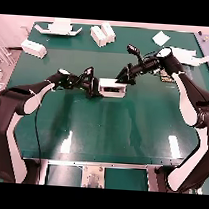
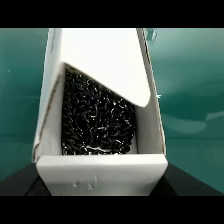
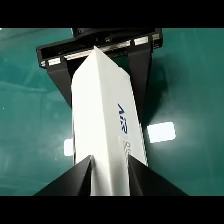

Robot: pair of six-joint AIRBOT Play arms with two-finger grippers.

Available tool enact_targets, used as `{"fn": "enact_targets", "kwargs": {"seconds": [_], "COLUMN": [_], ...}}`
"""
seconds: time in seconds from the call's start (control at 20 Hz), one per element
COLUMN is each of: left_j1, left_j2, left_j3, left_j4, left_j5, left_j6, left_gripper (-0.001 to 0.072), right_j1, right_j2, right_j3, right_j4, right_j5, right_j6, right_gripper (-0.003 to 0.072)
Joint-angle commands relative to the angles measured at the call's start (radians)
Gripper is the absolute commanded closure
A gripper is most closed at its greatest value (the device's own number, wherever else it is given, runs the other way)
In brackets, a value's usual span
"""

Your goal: Fold the box and place the chain.

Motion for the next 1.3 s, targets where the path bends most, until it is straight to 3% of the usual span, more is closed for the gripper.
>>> {"fn": "enact_targets", "kwargs": {"seconds": [0.0,0.35,0.8,1.25], "left_j1": [0.000,0.000,0.000,0.000], "left_j2": [0.001,0.001,0.001,0.001], "left_j3": [0.001,0.001,0.001,0.001], "left_j4": [0.000,-0.001,-0.001,-0.002], "left_j5": [-0.002,-0.002,-0.002,-0.002], "left_j6": [0.002,0.002,0.002,0.002], "left_gripper": [0.0173,0.0172,0.0173,0.0173], "right_j1": [0.011,0.018,0.025,0.021], "right_j2": [0.015,0.039,0.067,0.074], "right_j3": [0.001,-0.056,-0.085,-0.174], "right_j4": [0.005,-0.017,0.021,0.033], "right_j5": [0.003,-0.066,-0.017,-0.057], "right_j6": [-0.007,-0.042,-0.056,-0.077], "right_gripper": [0.0435,0.0436,0.0477,0.0519]}}
